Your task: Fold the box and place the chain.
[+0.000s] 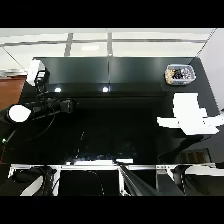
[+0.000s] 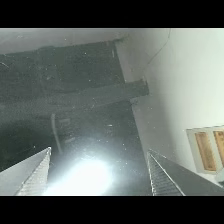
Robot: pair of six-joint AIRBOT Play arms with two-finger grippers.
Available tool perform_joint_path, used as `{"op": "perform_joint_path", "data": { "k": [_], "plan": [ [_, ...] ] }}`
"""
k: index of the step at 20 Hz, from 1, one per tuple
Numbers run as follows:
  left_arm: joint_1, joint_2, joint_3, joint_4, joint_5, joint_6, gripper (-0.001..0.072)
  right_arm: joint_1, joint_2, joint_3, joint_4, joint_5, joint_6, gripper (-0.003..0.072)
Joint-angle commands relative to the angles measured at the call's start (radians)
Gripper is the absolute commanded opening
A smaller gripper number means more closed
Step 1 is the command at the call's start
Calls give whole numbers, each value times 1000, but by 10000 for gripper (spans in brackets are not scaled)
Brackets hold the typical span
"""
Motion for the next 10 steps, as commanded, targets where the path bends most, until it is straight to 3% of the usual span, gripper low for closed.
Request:
{"op": "perform_joint_path", "data": {
  "k": [1, 2, 4, 7, 8, 10],
  "plan": [
    [0, -1, 1, 0, 3, 0, 706, 53, -103, 53, -71, 79, -166, 712],
    [0, -1, 1, 0, 3, 0, 706, 68, -103, 54, -68, 59, -181, 609],
    [0, -1, 1, 0, 2, 0, 706, 85, -101, 54, -66, 61, -180, 142],
    [0, -1, 1, 0, 1, 0, 706, 85, -85, 54, -32, 155, -177, 125],
    [0, -1, 1, 0, 1, 0, 706, 85, -65, 53, -12, 182, -177, 5],
    [0, -1, 1, 0, 1, 0, 706, 88, -3, 48, 50, 188, -177, 17]
  ]
}}
